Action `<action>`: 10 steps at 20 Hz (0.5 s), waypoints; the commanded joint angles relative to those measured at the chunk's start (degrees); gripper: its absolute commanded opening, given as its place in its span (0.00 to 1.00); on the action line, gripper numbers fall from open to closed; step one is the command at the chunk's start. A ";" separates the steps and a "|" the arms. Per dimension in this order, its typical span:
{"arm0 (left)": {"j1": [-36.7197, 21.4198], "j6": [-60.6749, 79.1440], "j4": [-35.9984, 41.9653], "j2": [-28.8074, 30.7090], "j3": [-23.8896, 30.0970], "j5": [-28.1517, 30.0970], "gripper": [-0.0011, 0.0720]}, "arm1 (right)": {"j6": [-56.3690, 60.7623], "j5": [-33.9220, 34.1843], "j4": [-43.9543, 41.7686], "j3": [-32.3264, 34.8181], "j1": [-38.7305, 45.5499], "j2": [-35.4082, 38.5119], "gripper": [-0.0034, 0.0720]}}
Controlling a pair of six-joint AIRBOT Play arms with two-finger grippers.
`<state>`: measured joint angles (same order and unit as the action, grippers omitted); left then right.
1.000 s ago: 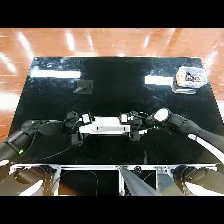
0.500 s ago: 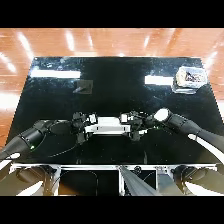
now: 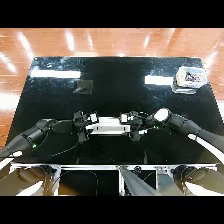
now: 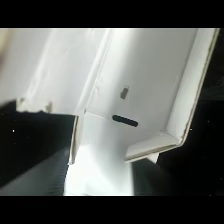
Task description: Fold the box and place the chain.
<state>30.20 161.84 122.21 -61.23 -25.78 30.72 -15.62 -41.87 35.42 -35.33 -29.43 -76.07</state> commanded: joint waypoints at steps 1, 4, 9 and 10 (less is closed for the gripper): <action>0.17 0.00 0.44 -0.04 -0.04 1.22 0.58 | 0.02 -0.02 0.00 0.04 0.02 -0.04 0.77; 1.64 0.02 1.31 -0.09 -0.07 -0.02 0.58 | 0.02 0.00 0.00 0.04 0.02 -0.04 0.77; 4.57 -0.02 1.51 -0.09 -0.04 -1.01 0.49 | 0.02 0.02 0.00 0.04 0.02 -0.04 0.77; 4.85 -0.04 1.55 -0.09 -0.07 -1.29 0.44 | 0.02 0.02 -0.02 0.04 0.02 -0.04 0.77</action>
